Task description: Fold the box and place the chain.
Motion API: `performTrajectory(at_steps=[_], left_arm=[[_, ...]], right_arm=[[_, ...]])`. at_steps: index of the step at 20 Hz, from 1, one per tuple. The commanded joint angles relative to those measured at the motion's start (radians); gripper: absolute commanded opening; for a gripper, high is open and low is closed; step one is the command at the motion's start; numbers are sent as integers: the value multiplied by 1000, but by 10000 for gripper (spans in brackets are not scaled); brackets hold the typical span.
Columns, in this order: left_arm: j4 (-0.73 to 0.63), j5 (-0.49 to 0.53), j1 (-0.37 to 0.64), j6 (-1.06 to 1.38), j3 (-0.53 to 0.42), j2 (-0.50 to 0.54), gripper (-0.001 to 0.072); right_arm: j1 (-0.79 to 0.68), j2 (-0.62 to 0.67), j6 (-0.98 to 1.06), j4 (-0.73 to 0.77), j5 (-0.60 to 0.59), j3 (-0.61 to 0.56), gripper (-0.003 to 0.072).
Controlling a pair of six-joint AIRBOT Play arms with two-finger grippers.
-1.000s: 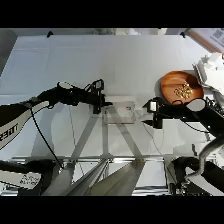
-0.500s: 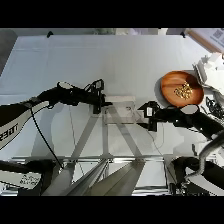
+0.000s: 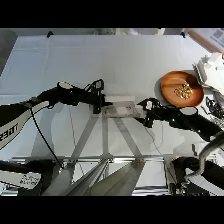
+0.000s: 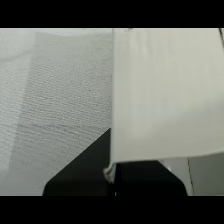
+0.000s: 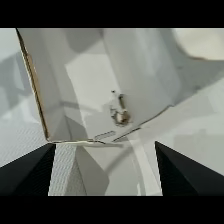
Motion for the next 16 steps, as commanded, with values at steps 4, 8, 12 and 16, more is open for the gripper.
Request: performTrajectory(at_steps=[4,8,12,16], left_arm=[[0,0,-1,0,-1,0,8],[0,0,-1,0,-1,0,8],[0,0,-1,0,-1,0,8],[0,0,-1,0,-1,0,8]], right_arm=[[1,-1,-44,19,-24,3,711],[1,-43,-76,16,-3,33,712],[1,-133,-76,-2,63,94,712],[1,-166,-75,-68,86,156,712]])
